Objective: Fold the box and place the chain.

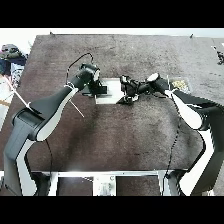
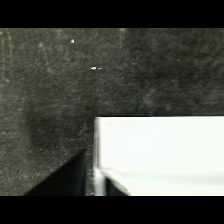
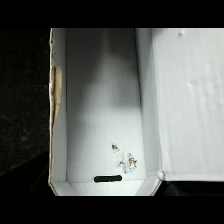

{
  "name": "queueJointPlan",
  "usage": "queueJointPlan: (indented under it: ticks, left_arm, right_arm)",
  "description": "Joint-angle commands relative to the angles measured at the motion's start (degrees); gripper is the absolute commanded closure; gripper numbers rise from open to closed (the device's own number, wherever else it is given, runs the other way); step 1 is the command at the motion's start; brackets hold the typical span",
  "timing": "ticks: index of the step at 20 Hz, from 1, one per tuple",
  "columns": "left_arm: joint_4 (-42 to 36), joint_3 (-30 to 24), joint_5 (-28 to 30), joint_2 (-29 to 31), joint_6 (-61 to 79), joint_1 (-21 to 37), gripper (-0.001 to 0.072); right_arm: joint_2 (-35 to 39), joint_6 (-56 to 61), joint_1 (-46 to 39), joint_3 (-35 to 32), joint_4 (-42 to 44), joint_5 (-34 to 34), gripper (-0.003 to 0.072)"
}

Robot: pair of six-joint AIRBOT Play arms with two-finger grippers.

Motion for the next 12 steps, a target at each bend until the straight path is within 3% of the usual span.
queueJointPlan:
  ticks: [1, 4, 7, 9, 10, 12]
  left_arm:
    - [0.35, 0.07, 0.13, -0.13, 0.33, 0.07, 0.0608]
    - [0.35, 0.09, 0.39, -0.13, 0.44, 0.07, 0.0669]
    - [0.28, 0.09, 0.85, -0.13, 0.44, 0.07, 0.0656]
    - [-0.44, 0.09, 2.16, -0.09, 2.67, 0.07, 0.0398]
    - [-0.70, 0.20, 2.34, -0.07, 4.24, 0.07, 0.0338]
    - [-1.14, 0.20, 2.38, 0.20, 6.10, 0.07, 0.0333]
  right_arm:
    - [-0.04, 0.00, 0.02, 0.04, -0.09, 0.02, 0.0281]
    - [-0.04, 0.00, 0.02, 0.04, -0.09, 0.02, 0.0281]
    - [-0.04, 0.00, 0.02, 0.04, -0.09, 0.02, 0.0281]
    - [-0.04, 0.02, 0.02, 0.04, -0.09, 0.02, 0.0281]
    - [-0.04, 0.00, 0.02, 0.04, -0.09, 0.02, 0.0281]
    - [-0.04, 0.02, 0.02, 0.04, -0.09, 0.02, 0.0281]
